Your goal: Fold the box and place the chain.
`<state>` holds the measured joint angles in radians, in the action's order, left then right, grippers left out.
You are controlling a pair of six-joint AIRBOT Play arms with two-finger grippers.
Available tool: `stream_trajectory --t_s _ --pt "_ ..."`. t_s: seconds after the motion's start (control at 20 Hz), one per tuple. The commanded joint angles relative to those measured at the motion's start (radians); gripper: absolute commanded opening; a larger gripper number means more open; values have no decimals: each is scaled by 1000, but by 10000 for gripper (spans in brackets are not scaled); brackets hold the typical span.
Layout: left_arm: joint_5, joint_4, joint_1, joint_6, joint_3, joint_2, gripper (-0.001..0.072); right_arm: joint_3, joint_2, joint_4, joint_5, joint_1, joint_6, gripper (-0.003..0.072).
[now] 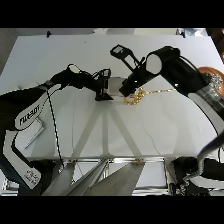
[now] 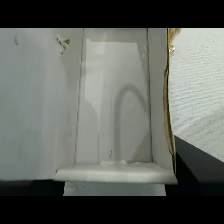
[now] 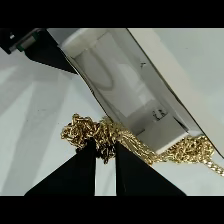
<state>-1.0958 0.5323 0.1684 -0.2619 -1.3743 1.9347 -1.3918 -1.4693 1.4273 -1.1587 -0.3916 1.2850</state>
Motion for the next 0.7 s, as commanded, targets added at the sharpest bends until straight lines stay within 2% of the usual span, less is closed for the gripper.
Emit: stream_trajectory --t_s 0.0,0.25,0.3,0.4,0.65 --pt "0 0 0 0 0 1 218 -1 -93 37 11 -2 33 8" --pt "0 0 0 0 0 1 218 -1 -156 96 49 -1 126 11" --pt "0 0 0 0 0 1 218 -1 -154 95 62 -1 133 50" --pt "0 0 0 0 0 1 218 -1 -150 95 49 -1 132 205" --pt "0 0 0 0 0 1 218 -1 -49 100 -34 -1 61 204"
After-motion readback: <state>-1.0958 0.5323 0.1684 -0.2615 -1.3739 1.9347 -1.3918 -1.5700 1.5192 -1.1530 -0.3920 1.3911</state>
